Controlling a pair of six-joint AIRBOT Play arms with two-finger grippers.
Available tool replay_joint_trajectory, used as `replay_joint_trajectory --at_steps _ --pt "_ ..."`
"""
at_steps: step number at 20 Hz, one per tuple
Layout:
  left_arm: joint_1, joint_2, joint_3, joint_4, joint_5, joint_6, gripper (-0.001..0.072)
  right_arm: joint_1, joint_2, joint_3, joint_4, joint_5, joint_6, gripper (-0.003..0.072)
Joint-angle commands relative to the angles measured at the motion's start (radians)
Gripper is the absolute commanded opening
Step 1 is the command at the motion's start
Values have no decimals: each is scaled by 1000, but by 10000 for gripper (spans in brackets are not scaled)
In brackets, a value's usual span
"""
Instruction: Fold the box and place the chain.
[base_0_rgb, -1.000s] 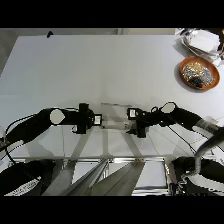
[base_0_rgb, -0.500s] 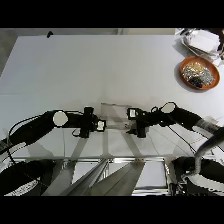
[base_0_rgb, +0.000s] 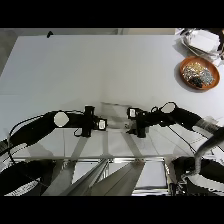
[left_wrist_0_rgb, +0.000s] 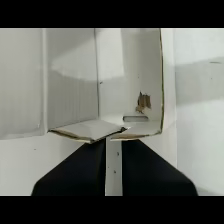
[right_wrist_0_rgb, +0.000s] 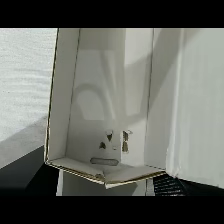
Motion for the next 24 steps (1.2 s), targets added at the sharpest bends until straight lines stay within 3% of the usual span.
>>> replay_joint_trajectory --at_steps 1,14,15,17,18,22,23,24 --pt "-29 -1 1 -47 39 27 80 0 1 1 -3 0 -5 379" --pt "-78 -48 1 -104 69 27 95 0 1 1 -3 1 -5 379" --pt "-79 -49 1 -104 68 27 141 0 1 1 -3 2 -5 379" --pt "-80 -49 1 -108 69 27 347 0 1 1 -3 2 -5 379" --pt "-80 -49 1 -111 68 27 354 0 1 1 -3 1 -5 379" --pt "-88 -48 1 -118 69 26 351 0 1 1 -3 2 -5 379" --pt "-90 -43 1 -118 71 24 322 0 1 1 -3 1 -5 379" --pt "-88 -29 1 -118 69 9 245 0 1 1 -3 2 -5 379"
